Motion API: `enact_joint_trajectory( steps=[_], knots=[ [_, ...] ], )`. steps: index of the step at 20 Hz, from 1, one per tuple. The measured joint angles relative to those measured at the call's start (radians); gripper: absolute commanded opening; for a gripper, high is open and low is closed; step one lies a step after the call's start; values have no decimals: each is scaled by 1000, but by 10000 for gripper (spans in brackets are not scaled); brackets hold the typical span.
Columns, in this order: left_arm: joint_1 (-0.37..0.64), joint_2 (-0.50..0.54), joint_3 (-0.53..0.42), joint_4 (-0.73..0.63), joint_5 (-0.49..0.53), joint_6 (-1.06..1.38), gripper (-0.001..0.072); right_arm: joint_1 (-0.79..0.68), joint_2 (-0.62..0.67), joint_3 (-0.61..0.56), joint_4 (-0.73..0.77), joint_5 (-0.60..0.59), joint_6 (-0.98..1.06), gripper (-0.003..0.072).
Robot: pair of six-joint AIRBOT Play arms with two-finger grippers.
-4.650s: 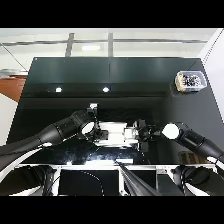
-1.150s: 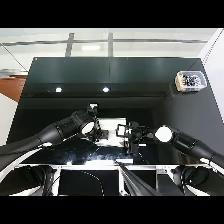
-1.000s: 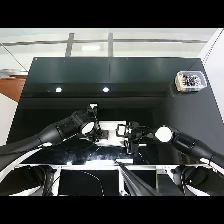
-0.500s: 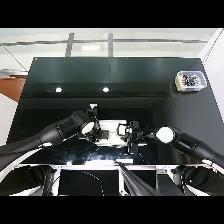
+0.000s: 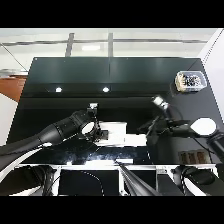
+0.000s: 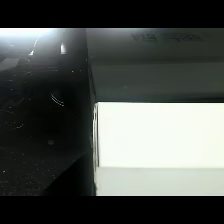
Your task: Fold the box and place the chain.
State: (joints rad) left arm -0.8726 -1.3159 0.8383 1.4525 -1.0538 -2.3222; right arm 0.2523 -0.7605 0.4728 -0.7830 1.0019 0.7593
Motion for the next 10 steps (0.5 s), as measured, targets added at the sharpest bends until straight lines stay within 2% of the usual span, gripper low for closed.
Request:
enact_joint_trajectory(
  steps=[4,10],
  knots=[
    [0,0,0,1,0,-3,31,-205,-2,-23,-91,66,317,41],
    [0,0,0,2,-1,-3,32,-282,-127,-90,-121,86,536,41]
  ],
)
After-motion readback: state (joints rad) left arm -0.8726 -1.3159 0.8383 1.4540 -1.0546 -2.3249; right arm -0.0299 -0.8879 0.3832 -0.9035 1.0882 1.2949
